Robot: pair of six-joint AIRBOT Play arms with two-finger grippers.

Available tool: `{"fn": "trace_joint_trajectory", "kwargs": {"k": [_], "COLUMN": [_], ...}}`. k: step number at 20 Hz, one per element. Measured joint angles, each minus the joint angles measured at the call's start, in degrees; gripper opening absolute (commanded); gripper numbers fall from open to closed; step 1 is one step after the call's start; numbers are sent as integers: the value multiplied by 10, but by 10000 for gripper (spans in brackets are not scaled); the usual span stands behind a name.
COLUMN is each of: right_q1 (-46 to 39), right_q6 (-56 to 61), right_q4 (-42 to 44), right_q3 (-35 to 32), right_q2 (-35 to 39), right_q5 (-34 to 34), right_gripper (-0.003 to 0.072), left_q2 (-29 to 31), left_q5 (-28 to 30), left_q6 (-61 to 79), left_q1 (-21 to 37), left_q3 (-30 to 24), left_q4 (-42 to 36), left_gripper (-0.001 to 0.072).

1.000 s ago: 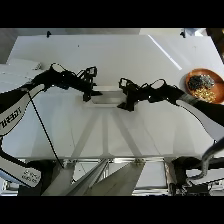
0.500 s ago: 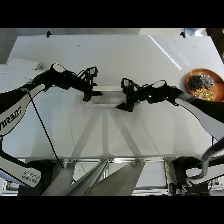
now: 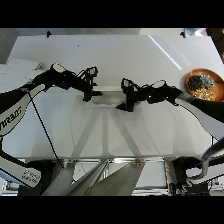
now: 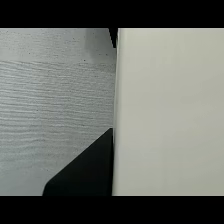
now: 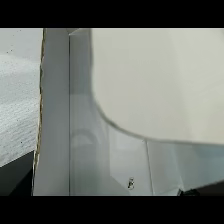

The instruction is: Fold the box and place the chain.

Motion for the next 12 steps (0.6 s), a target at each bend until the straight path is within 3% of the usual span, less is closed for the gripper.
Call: {"fn": "trace_joint_trajectory", "kwargs": {"k": [8,10,12], "right_q1": [0,0,0], "right_q6": [0,0,0], "right_q4": [-2,-2,-3], "right_q3": [0,0,0], "right_q2": [0,0,0], "right_q5": [10,10,10], "right_gripper": [622,418,414], "left_q2": [0,0,0], "left_q5": [0,-1,-2], "left_q6": [0,1,1], "left_q1": [0,0,0], "left_q3": [0,0,0], "left_q4": [0,0,0], "left_gripper": [15,15,15]}}
